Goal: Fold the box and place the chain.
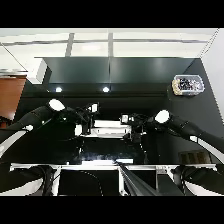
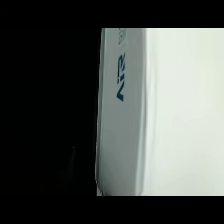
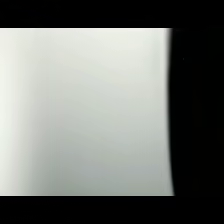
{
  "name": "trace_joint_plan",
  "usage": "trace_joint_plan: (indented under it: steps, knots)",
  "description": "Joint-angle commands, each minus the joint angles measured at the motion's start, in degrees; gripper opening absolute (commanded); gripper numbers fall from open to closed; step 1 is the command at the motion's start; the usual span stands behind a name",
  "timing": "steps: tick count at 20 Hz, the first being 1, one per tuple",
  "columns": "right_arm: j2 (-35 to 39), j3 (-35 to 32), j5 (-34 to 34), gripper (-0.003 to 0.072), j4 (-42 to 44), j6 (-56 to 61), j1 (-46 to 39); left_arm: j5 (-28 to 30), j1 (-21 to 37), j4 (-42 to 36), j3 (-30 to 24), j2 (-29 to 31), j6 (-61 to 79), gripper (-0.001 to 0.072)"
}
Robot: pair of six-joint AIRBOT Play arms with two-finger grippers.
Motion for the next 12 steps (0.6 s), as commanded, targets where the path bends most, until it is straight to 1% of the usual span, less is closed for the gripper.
trace_joint_plan:
  steps: [1,2,3,4,5,6,7,8,9,10,11,12]
  knots:
    - [0.02,-0.04,0.11,0.0479,-0.13,0.09,-0.02,-0.31,0.02,2.78,0.79,1.55,-3.58,0.0476]
    - [0.02,-0.04,0.11,0.0479,-0.13,0.09,0.0,-0.66,0.02,5.6,1.27,3.1,-5.62,0.0541]
    - [0.02,-0.04,0.09,0.0479,-0.13,0.09,0.0,-0.98,0.02,9.53,1.75,5.31,-9.09,0.0634]
    - [0.02,-0.04,0.07,0.0479,-0.15,0.11,0.0,-1.42,0.02,13.81,1.97,7.98,-13.42,0.0704]
    - [0.02,-0.04,0.07,0.0479,-0.17,0.09,0.02,-2.19,0.02,17.88,2.01,10.71,-18.64,0.0704]
    - [0.02,-0.04,0.09,0.043,-0.2,0.09,0.04,-3.82,0.02,22.08,2.01,13.66,-24.37,0.0704]
    - [0.02,-0.04,0.09,0.043,-0.2,0.11,0.02,-5.97,0.02,25.53,2.01,16.35,-30.62,0.0685]
    - [0.02,-0.04,0.07,0.043,-0.2,0.11,0.04,-8.35,0.0,28.48,1.99,19.06,-37.68,0.061]
    - [0.02,-0.04,0.07,0.043,-0.2,0.11,0.02,-10.99,0.0,30.23,1.99,21.16,-44.15,0.049]
    - [0.02,-0.04,0.07,0.043,-0.2,0.11,0.02,-14.23,0.0,30.4,1.99,22.77,-50.16,0.0255]
    - [0.02,-0.07,0.07,0.043,-0.2,0.13,0.02,-17.42,-0.07,29.66,1.99,23.58,-53.11,0.0032]
    - [0.02,-0.07,0.07,0.043,-0.17,0.13,0.02,-20.13,-0.5,26.56,1.84,23.76,-53.51,0.0027]
